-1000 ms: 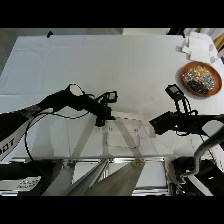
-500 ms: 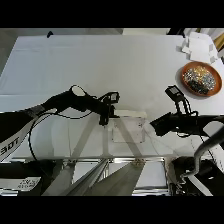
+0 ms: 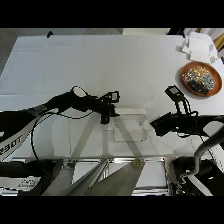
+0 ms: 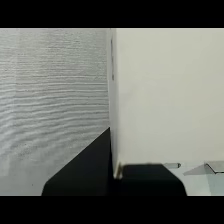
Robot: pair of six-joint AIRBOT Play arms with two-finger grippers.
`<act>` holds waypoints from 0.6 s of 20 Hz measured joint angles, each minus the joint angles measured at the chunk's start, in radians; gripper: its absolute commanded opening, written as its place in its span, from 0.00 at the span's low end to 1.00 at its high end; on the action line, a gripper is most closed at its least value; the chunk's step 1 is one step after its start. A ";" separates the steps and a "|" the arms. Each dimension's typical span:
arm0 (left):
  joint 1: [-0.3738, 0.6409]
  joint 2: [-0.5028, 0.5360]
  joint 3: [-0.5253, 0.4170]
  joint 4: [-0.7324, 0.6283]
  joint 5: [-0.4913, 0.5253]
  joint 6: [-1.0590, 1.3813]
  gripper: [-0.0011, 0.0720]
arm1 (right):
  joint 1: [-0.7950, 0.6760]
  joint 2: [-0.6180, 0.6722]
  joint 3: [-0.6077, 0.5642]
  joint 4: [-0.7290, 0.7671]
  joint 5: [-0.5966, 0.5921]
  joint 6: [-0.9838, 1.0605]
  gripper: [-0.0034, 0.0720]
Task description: Fold the box and place the chain.
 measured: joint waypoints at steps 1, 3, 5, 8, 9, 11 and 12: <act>0.000 0.000 0.000 0.000 0.002 0.000 0.02 | 0.000 0.000 0.000 0.000 0.000 0.000 0.44; 0.000 0.000 0.000 0.001 0.005 0.000 0.02 | 0.000 0.000 0.000 0.000 0.000 0.000 0.44; 0.000 0.000 0.000 0.002 0.008 -0.001 0.02 | 0.000 0.000 0.000 0.000 0.000 0.000 0.44; 0.000 0.000 0.000 0.002 0.011 -0.002 0.02 | 0.000 0.000 0.000 -0.001 0.000 0.000 0.44; 0.000 0.000 0.000 0.001 0.013 -0.002 0.02 | 0.000 0.000 0.000 -0.001 0.000 0.000 0.44; 0.000 0.000 0.000 -0.006 0.019 -0.002 0.02 | 0.000 0.000 0.000 -0.005 0.000 0.000 0.44; 0.000 0.000 0.000 -0.009 0.022 -0.002 0.02 | 0.000 0.000 0.000 -0.008 0.000 0.000 0.44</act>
